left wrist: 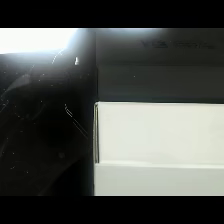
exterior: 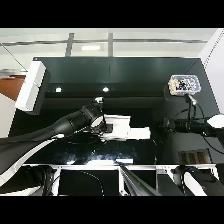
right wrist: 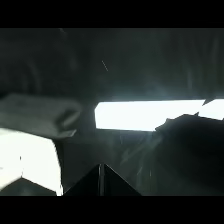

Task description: Fold the box and place the chain.

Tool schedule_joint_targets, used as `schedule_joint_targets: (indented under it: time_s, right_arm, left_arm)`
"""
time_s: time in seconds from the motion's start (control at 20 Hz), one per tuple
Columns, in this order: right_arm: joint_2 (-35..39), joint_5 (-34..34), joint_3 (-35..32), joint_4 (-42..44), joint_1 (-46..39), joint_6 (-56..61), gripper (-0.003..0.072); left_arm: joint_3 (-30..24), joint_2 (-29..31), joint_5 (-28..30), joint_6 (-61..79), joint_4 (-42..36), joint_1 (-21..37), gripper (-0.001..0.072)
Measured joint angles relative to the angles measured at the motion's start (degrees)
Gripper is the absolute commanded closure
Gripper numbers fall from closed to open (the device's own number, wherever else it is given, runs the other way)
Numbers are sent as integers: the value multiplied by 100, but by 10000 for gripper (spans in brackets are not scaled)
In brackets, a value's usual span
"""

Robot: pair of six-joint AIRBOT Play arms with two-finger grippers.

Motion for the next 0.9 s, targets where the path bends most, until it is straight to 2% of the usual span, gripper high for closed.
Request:
schedule_joint_targets:
  time_s: [0.2, 0.4, 0.55, 0.6, 0.7, 0.75, 0.9]
  right_arm:
    - [-684, 114, -127, 249, 310, 262, 645]
    - [-1259, -186, -162, 525, 1012, 280, 646]
    - [-1484, -385, -166, 1032, 1410, -15, 643]
    - [-1523, -433, -157, 1176, 1484, -127, 487]
    - [-1569, -334, -85, 1467, 1585, -372, 18]
    - [-1578, -212, -17, 1606, 1620, -498, -17]
    - [-1609, 127, 188, 1624, 1672, -765, -17]
  left_arm:
    - [0, 0, 2, -2, 2, 0, 682]
    - [0, 0, 7, -4, 4, 0, 682]
    - [0, 0, 9, -4, 7, 0, 682]
    - [0, 0, 9, -7, 9, 0, 682]
    - [0, 0, 9, -7, 15, 0, 682]
    - [0, 0, 9, -7, 15, 0, 682]
    - [0, 0, 9, -4, 24, 0, 682]
